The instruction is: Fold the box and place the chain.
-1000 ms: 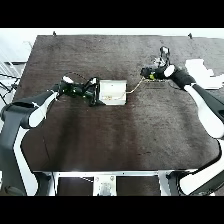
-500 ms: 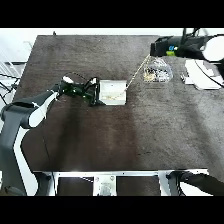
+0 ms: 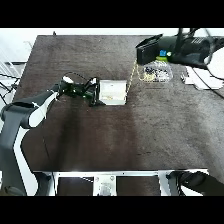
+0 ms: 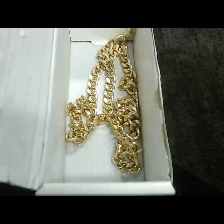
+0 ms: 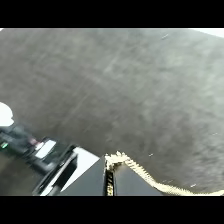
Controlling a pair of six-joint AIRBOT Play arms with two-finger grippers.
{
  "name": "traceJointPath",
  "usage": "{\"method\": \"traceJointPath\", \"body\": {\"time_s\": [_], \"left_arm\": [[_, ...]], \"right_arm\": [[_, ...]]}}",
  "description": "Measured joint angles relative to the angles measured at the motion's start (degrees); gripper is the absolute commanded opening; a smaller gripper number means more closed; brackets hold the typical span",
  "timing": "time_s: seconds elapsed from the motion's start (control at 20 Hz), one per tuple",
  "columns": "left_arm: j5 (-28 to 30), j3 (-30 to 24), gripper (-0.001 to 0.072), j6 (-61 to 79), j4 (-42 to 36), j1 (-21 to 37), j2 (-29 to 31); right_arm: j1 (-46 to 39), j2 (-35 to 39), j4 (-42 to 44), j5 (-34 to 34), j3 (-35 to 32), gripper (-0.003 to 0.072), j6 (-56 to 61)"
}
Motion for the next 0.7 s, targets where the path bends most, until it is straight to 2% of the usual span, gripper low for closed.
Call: {"method": "traceJointPath", "body": {"time_s": [0.3,0.7], "left_arm": [[0.0,0.0,0.0502,0.0,0.0,0.0,0.0],[0.0,0.0,0.0502,0.0,0.0,0.0,0.0]], "right_arm": [[3.3,-3.17,-1.27,-2.8,-4.24,0.0009,5.68],[5.92,-11.23,-0.94,-6.23,-5.46,0.0009,9.75]]}}
